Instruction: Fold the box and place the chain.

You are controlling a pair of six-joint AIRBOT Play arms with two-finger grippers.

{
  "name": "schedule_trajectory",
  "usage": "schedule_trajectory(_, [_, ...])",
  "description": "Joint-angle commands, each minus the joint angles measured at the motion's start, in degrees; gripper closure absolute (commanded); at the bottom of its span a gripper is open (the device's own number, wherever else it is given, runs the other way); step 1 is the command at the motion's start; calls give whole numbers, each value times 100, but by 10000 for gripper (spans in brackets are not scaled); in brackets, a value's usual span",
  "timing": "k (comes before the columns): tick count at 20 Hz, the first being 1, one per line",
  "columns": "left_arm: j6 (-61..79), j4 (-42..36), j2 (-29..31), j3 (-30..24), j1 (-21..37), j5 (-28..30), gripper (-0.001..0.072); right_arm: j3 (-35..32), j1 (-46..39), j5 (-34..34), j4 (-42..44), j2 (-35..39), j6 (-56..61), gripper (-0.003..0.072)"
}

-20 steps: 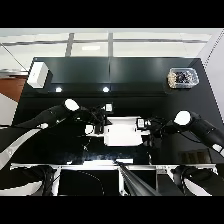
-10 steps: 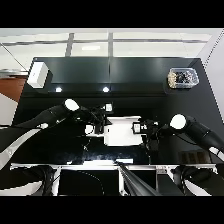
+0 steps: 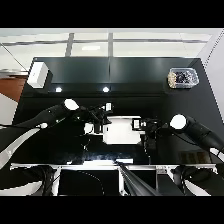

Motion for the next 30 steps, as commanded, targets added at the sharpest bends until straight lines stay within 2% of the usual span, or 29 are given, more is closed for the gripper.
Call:
schedule_trajectory(1, [-9, -7, -4, 4, -2, -35, 685, 4, 2, -39, -59, 109, 223, -26])
schedule_trajectory(6, [-9, -7, -4, 4, -2, -35, 684, 17, -9, -52, -446, 323, 575, -26])
schedule_trajectory(13, [-7, -2, -4, 4, -2, -61, 685, 133, -9, -168, -437, 654, 979, -26])
schedule_trajectory(15, [-7, -57, -4, 4, -4, -219, 686, 210, -9, -199, -330, 660, 999, -26])
schedule_trajectory(21, [11, -63, -4, 0, -7, -286, 687, 210, -9, -1257, -278, 660, 933, -27])
schedule_trajectory(26, [11, -66, -7, 0, -7, -264, 687, 208, -9, -1239, -649, 658, 841, -27])
schedule_trajectory(30, [11, -66, -4, 0, -7, -267, 687, 208, -9, -1075, -535, 656, 846, -27])
